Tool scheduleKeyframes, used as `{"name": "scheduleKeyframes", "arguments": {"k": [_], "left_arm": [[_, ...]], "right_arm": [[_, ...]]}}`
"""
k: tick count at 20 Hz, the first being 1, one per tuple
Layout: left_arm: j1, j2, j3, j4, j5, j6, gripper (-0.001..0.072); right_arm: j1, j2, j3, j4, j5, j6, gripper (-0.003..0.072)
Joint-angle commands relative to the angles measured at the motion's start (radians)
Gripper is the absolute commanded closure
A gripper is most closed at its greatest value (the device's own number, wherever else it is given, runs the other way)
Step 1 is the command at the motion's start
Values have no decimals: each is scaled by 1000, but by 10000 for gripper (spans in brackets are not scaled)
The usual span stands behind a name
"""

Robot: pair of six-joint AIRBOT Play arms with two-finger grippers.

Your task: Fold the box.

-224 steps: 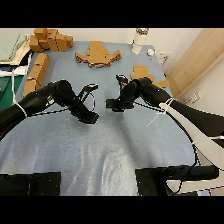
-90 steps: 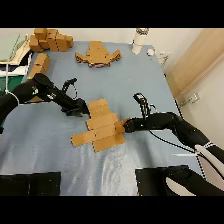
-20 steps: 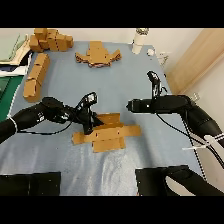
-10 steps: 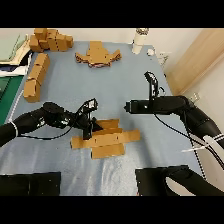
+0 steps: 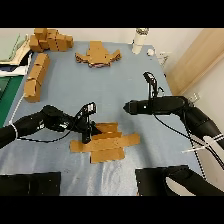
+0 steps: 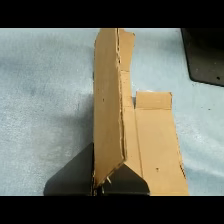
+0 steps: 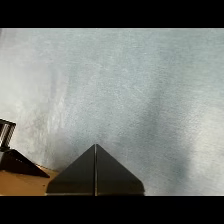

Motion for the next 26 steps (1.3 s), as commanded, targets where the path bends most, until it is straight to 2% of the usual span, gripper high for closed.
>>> {"name": "scheduleKeyframes", "arguments": {"k": [1, 6, 8, 10, 11, 13, 14, 16, 19, 23, 24, 25, 26], "left_arm": [[-1, -1, -11, 8, -3, -2, 699], [-1, 0, -18, 8, -2, -27, 698], [-1, 0, -17, 3, -3, -27, 698], [-1, 0, -17, 3, -3, -27, 699], [-1, 0, -17, 3, -2, -27, 699], [-1, 0, -16, 3, -2, -27, 698], [-1, 0, -17, 3, -3, -27, 698], [-1, 0, -17, 3, -3, -27, 699], [-1, 0, -17, 3, -2, -27, 698], [-1, 0, -17, 3, -2, -27, 698], [-1, 0, -17, 3, -3, -27, 698], [-1, 0, -17, 3, -2, -27, 699], [-1, 0, -17, 3, -2, -27, 698]], "right_arm": [[1, 0, 1, 0, 0, 0, 683], [1, 0, 1, -10, -51, 20, 683], [1, 2, 1, -103, -105, 173, 683], [1, 8, 1, -316, -208, 443, 683], [1, 10, 1, -387, -287, 508, 683], [7, 15, -1, -416, -433, 484, 683], [38, 28, -11, -416, -453, 442, 683], [151, 85, -66, -414, -429, 364, 684], [396, 212, -183, -435, -355, 295, 684], [734, 393, -294, -507, -240, 60, 680], [798, 413, -316, -568, -217, 31, 510], [843, 414, -335, -636, -192, 24, 172], [875, 407, -352, -712, -164, 24, 6]]}}
